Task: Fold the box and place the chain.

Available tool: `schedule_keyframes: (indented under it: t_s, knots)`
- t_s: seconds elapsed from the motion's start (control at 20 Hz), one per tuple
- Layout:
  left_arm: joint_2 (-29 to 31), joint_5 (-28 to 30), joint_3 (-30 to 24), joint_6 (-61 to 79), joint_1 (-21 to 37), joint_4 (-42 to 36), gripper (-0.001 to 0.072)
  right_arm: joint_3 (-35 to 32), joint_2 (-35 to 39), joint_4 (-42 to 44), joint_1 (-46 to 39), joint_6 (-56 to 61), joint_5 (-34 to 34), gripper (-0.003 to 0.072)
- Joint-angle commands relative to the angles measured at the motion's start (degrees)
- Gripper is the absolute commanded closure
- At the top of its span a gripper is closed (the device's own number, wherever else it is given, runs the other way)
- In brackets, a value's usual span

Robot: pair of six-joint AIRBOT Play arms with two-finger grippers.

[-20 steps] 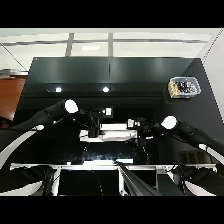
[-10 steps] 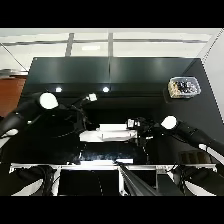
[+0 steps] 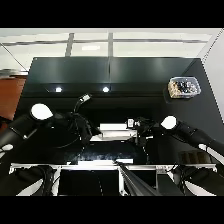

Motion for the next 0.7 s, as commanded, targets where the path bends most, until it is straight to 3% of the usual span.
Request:
schedule_keyframes:
  t_s: [0.0, 0.1, 0.4, 0.65]
  knots:
    - [-0.33, 14.58, -4.09, 3.5, -4.98, -12.59, 0.068, 0.02, -0.04, -0.02, 0.04, -0.02, -0.04, 0.0207]
    - [-0.31, 21.2, -4.04, 3.48, -6.73, -12.72, 0.068, 0.02, -0.04, -0.02, 0.04, 0.0, -0.04, 0.0207]
    - [-1.25, 33.24, -4.04, 3.93, -6.97, -12.44, 0.0679, 0.02, -0.04, -0.02, 0.04, -0.02, -0.04, 0.0207]
    - [-8.74, 29.53, -3.89, 4.57, -6.97, -12.33, 0.0678, 0.02, -0.04, 0.0, 0.04, -0.02, -0.07, 0.0207]
